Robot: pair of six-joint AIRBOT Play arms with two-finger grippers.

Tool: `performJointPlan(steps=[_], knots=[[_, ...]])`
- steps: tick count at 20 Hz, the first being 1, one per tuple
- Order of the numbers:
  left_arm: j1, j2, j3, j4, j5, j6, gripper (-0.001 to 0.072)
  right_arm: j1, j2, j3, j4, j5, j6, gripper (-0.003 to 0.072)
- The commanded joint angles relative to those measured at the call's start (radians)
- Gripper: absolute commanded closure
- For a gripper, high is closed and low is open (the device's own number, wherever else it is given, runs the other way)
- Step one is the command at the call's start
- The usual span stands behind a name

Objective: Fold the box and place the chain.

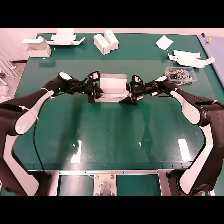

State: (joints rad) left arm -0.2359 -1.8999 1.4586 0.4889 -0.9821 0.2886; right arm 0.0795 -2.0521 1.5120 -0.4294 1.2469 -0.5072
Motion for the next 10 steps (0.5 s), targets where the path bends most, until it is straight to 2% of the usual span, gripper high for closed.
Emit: performJointPlan(steps=[1, 5, 10], knots=[[0.016, 0.008, 0.001, 0.005, -0.004, 0.0, 0.0655, 0.0, 0.0, 0.001, -0.001, 0.003, -0.001, 0.0173], [0.056, 0.042, 0.002, 0.004, -0.031, -0.021, 0.069, 0.0, 0.0, 0.001, -0.001, 0.003, -0.001, 0.0173], [0.097, 0.107, 0.001, 0.005, -0.068, -0.131, 0.0691, 0.0, 0.0, 0.001, -0.001, 0.003, -0.001, 0.0173]])
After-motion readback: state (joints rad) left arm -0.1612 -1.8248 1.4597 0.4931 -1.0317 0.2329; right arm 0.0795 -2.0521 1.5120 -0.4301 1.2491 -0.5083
